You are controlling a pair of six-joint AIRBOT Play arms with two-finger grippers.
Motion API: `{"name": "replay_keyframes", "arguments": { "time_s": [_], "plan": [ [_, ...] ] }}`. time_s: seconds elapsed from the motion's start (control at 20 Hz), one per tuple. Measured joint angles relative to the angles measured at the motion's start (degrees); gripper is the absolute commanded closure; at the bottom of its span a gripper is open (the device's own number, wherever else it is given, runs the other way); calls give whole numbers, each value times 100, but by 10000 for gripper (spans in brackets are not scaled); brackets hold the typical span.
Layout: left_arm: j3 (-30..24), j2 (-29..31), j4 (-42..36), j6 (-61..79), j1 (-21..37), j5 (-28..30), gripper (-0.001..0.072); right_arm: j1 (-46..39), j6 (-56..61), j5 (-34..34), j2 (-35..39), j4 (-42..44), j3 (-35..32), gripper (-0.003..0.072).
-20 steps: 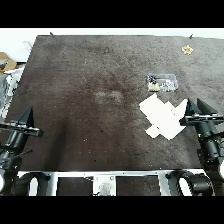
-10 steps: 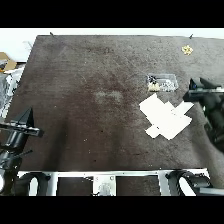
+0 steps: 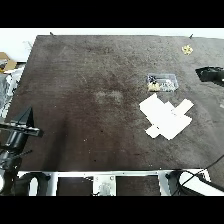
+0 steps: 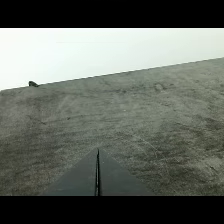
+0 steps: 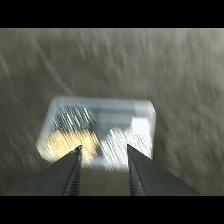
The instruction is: Fold the box and place the chain.
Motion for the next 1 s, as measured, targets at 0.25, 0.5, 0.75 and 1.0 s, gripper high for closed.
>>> {"name": "replay_keyframes", "arguments": {
  "time_s": [0.25, 0.5, 0.75, 1.0],
  "plan": [
    [0, 0, -2, 2, 0, 0, 700, -306, 852, 1810, -1624, -1788, 1989, 233],
    [0, 0, 0, 0, 0, 0, 700, -264, 925, 2918, -2844, -2437, 3045, 234],
    [0, 0, -2, 0, 0, 0, 700, -22, 688, 3716, -3589, -2833, 3274, 234],
    [0, 0, 0, 0, 0, 2, 700, 190, 490, 4192, -3965, -3213, 3239, 240]
  ]
}}
